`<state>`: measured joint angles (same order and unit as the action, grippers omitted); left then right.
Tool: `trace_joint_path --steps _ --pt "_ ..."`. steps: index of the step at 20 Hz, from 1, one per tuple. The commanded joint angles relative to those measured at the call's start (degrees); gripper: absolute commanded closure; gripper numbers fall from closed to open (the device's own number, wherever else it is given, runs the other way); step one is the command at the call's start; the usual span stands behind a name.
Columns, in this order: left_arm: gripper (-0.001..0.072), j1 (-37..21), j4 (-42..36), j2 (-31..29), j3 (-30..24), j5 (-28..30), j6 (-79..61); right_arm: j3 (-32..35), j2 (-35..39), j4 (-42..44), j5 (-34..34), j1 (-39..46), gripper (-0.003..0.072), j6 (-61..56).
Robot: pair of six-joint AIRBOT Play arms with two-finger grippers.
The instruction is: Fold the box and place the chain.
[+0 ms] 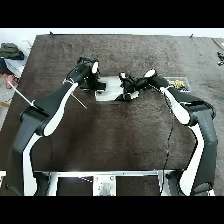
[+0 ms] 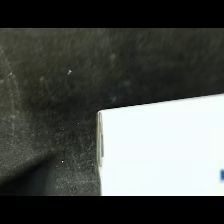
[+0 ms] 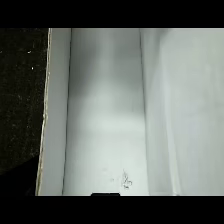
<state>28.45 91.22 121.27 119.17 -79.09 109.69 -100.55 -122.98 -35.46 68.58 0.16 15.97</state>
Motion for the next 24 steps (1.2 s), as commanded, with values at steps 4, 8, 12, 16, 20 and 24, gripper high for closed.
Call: trace_joint_path --steps 4,8,12,16,20,24 --pt "0.0053 0.1 -1.9 -1.0 0.0 -0.1 -6.7 0.0 0.0 0.1 0.0 -0.1 0.0366 -0.2" --pt "0.0051 -0.1 -3.1 -3.5 -0.1 -3.3 -15.7 0.0 0.0 0.1 0.0 -0.1 0.0366 -0.2" --pt "0.0052 -2.9 -3.0 -11.7 -0.2 0.5 -24.3 0.0 0.0 0.1 0.0 -0.1 0.0366 -0.2" --pt "0.0053 -9.2 -16.0 -16.9 -2.7 4.5 -38.5 0.0 0.0 0.1 0.0 -0.1 0.0365 -0.2" --pt "0.0053 -16.5 -35.6 -17.2 -12.8 8.6 -65.7 0.0 0.0 0.1 0.0 -0.1 0.0366 -0.2" --pt "0.0053 -19.8 -38.6 -16.7 -23.3 14.3 -75.2 0.0 0.0 0.1 0.0 -0.1 0.0365 -0.2"
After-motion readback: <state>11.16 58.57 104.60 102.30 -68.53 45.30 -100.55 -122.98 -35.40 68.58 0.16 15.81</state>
